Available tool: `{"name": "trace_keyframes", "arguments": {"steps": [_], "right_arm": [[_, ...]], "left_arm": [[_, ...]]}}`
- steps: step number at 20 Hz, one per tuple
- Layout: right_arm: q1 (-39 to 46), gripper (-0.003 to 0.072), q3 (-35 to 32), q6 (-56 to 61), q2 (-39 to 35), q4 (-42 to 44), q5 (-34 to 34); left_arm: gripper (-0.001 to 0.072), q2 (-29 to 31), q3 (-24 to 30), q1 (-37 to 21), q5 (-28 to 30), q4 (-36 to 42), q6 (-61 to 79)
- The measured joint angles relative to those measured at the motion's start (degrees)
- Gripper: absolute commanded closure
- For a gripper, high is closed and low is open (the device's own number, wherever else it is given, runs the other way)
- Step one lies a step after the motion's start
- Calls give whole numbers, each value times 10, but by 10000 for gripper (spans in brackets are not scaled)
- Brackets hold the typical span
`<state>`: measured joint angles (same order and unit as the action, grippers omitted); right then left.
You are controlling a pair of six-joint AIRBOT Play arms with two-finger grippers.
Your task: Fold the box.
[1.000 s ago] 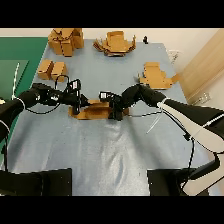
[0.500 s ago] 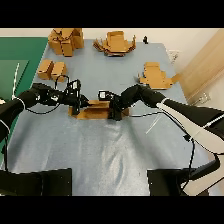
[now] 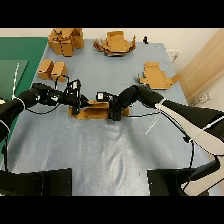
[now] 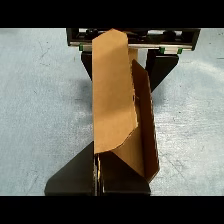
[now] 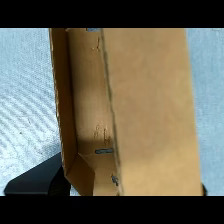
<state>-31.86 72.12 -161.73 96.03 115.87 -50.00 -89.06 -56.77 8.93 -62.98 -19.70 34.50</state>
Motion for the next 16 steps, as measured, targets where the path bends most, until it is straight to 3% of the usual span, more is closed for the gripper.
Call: {"name": "trace_keyframes", "arguments": {"steps": [1,2,3,4,11,12,13,14,15,16], "right_arm": [[0,331,0,1,0,-1,0],[0,276,0,1,0,-1,0],[0,172,0,1,0,-2,-1],[0,154,0,1,0,-2,-1],[0,154,0,2,0,2,-2],[0,154,0,3,0,2,-2],[0,154,0,3,0,3,-2],[0,154,0,3,0,3,-2],[0,154,0,3,0,3,-2],[0,154,0,3,0,3,-1]], "left_arm": [[242,0,0,0,3,0,0],[30,0,0,0,11,0,0],[31,1,0,-1,19,-1,-1],[30,2,-1,-2,18,1,-7],[31,37,-6,-11,41,7,-23],[39,47,-6,-18,45,6,-31],[246,58,-7,-26,47,7,-44],[555,70,-7,-37,48,4,-70],[697,82,-7,-48,41,-7,-101],[702,95,-7,-61,23,-22,-140]]}}
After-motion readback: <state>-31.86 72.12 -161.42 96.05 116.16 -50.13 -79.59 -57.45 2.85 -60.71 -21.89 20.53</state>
